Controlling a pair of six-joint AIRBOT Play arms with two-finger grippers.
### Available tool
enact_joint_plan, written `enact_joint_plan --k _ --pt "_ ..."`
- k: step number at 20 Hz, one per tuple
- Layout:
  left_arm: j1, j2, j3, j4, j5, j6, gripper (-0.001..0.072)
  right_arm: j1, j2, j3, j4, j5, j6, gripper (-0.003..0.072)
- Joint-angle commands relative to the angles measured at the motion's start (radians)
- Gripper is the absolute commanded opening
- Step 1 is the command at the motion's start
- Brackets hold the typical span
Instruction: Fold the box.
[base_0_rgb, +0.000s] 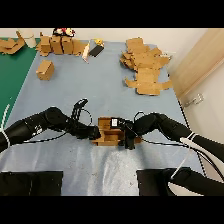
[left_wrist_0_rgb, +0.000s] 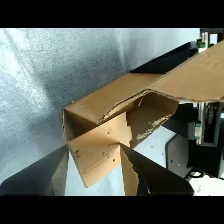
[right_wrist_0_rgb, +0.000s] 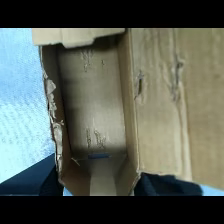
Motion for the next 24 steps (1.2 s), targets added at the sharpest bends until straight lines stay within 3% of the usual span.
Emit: enact_joint_plan --k 1,5,11,17,24 --pt "-0.056 0.0 0.057 0.212 -0.002 -0.236 0.0457 0.0 0.0 0.0 0.0 0.0 0.0 0.0505" --pt "-0.114 0.0 0.096 0.336 -0.023 -0.4 0.0456 0.0 -0.001 0.0 0.0 0.0 0.0 0.0505" --pt "-0.163 0.0 0.101 0.39 -0.023 -0.537 0.0456 0.0 0.0 0.0 0.0 0.0 0.0 0.0505" --pt "-0.215 -0.006 0.134 0.568 -0.05 -0.751 0.0456 0.0 0.0 0.0 0.0 0.0 0.0 0.0505" --pt "-0.257 -0.092 0.196 0.604 -0.111 -0.795 0.0456 0.0 0.0 0.0 0.0 0.0 0.0 0.0505"
